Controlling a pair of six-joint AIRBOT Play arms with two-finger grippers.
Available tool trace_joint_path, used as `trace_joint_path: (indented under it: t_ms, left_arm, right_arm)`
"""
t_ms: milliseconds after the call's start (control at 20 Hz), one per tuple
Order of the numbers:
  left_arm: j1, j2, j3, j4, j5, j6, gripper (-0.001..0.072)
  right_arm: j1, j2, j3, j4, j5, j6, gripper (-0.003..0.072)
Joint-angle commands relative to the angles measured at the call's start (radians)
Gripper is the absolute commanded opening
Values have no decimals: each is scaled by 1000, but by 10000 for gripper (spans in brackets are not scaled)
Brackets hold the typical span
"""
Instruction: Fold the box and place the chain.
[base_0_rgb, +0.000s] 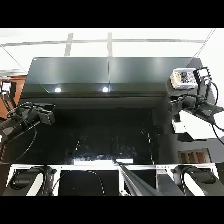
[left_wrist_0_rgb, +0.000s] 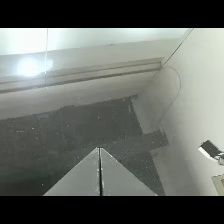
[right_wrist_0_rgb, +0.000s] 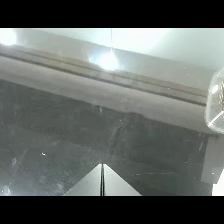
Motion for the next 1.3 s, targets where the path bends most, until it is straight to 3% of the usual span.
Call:
trace_joint_path:
  t_ms: [0,650,750,850,950,1000,1050,1100,1200,1250]
  left_arm:
    - [-1,0,0,0,0,0,26]
    - [-1,0,0,-4,11,0,27]
    - [-1,0,0,-3,24,0,26]
    - [-1,0,0,-14,52,-8,27]
    - [-1,-10,-2,-52,121,-10,27]
    - [-1,-25,-6,-63,177,-11,42]
    - [-3,-53,-7,-65,230,-11,336]
    - [-5,-88,-6,-66,267,-13,707]
    - [-5,-168,16,-43,214,-11,708]
    - [-5,-204,48,13,131,-11,708]
  right_arm:
    - [1,0,0,0,0,0,17]
    - [1,1,0,6,-2,0,17]
    - [1,0,0,11,-91,0,17]
    - [1,0,0,151,-166,0,17]
    - [5,-4,-1,262,-168,0,18]
    - [6,-13,-1,268,-186,0,55]
    - [6,-29,-1,261,-189,0,477]
    - [6,-53,-1,243,-186,5,712]
    - [-16,-112,4,98,-183,131,710]
    - [-73,-133,34,-134,-167,315,709]
